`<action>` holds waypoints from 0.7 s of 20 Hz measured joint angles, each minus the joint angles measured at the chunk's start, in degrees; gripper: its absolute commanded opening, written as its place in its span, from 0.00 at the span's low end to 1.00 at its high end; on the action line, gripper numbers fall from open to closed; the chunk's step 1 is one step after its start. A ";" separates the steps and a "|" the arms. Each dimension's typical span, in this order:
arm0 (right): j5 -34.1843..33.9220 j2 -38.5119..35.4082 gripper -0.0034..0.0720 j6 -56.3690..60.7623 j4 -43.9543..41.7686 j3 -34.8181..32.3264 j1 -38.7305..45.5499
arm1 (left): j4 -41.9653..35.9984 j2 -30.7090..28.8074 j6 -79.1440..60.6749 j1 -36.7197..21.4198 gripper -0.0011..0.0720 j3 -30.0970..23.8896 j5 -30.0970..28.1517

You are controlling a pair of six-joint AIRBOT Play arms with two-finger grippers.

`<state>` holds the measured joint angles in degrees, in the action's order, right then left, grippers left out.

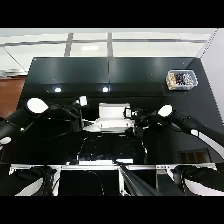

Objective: Fold the box and place the chain.

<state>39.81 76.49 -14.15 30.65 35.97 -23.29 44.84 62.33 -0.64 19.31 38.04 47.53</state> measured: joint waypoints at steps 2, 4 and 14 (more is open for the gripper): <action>0.00 0.00 0.17 0.00 0.00 0.00 0.00 | 0.68 1.70 -1.51 2.45 0.99 0.35 -2.84; 0.00 0.00 0.17 0.00 0.00 0.00 0.00 | 1.09 3.78 -2.01 3.96 0.99 1.16 -3.69; 0.00 0.00 0.17 -0.09 0.00 0.00 0.00 | 8.31 8.33 1.44 5.49 0.98 2.91 -0.55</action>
<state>39.81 76.49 -14.24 30.65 35.97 -23.29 53.15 70.65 0.80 24.80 40.95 46.98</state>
